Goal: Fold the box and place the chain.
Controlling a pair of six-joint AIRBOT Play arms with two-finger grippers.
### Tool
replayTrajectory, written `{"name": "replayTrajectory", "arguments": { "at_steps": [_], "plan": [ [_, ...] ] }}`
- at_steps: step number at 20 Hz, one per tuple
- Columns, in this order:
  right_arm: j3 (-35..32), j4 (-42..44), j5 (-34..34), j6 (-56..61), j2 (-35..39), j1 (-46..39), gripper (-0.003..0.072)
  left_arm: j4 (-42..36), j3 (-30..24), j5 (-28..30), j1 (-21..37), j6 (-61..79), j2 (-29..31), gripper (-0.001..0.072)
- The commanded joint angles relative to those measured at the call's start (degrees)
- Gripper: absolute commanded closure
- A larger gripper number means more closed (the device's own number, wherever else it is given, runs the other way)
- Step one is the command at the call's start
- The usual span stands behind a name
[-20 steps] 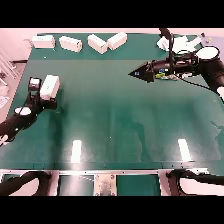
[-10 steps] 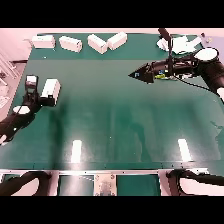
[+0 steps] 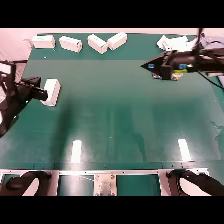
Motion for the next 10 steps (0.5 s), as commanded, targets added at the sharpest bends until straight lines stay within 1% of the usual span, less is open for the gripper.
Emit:
{"name": "replayTrajectory", "arguments": {
  "at_steps": [1, 3, 4, 7, 9, 10],
  "plan": [
    [-7.6, -8.9, -11.6, 6.3, 13.7, 0.0, 0.0684, 1.2, -1.0, -10.8, 0.0, -6.4, 9.3, 0.0694],
    [-16.0, -9.1, -19.8, 6.4, 22.6, 0.0, 0.0684, 1.3, -3.6, -10.8, 0.0, -8.5, 14.4, 0.0695],
    [-21.5, -9.7, -24.3, 6.3, 27.5, 0.0, 0.0684, 1.2, -5.7, -10.1, 0.0, -9.7, 17.0, 0.0695],
    [-38.1, -10.6, -35.4, 6.3, 39.6, 0.0, 0.0685, 1.2, -13.6, -9.2, 0.0, -11.5, 24.4, 0.0696],
    [-46.8, -11.3, -39.2, 6.0, 44.9, 0.0, 0.0684, 1.2, -19.2, -9.0, 0.0, -11.4, 27.1, 0.0696],
    [-50.3, -11.3, -40.2, 5.9, 46.6, 0.0, 0.0684, 1.2, -21.8, -9.0, 0.0, -11.3, 27.5, 0.0696]
  ]
}}
